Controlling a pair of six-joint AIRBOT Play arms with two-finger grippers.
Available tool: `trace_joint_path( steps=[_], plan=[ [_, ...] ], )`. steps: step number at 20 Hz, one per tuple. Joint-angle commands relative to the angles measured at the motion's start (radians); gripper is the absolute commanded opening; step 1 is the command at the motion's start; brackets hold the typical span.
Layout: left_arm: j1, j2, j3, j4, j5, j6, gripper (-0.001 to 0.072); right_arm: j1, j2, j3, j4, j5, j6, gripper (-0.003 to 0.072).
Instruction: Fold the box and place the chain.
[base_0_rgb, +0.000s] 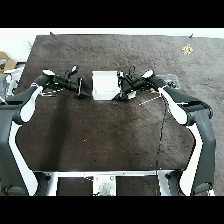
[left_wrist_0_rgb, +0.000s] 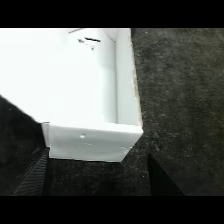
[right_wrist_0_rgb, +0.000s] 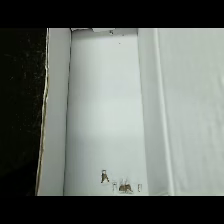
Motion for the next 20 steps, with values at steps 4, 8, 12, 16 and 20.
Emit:
trace_joint_path(
  steps=[4, 8, 12, 16, 20],
  plan=[
    [0.000, -0.005, -0.001, -0.013, -0.014, 0.061, 0.0720, 0.000, -0.001, 0.000, 0.000, 0.000, 0.000, 0.0456],
    [-0.026, -0.005, -0.002, -0.008, 0.041, 0.060, 0.0720, 0.000, -0.001, 0.000, 0.000, 0.000, 0.000, 0.0457],
    [-0.034, -0.005, -0.002, -0.008, 0.100, 0.060, 0.0720, 0.000, -0.001, 0.000, 0.000, 0.000, 0.000, 0.0457],
    [-0.034, -0.005, -0.002, -0.009, 0.071, 0.061, 0.0720, 0.000, -0.001, 0.000, 0.000, 0.000, 0.000, 0.0457],
    [-0.058, -0.012, -0.002, -0.007, 0.064, 0.061, 0.0720, 0.000, -0.001, 0.000, 0.000, 0.000, 0.000, 0.0457]
  ],
)
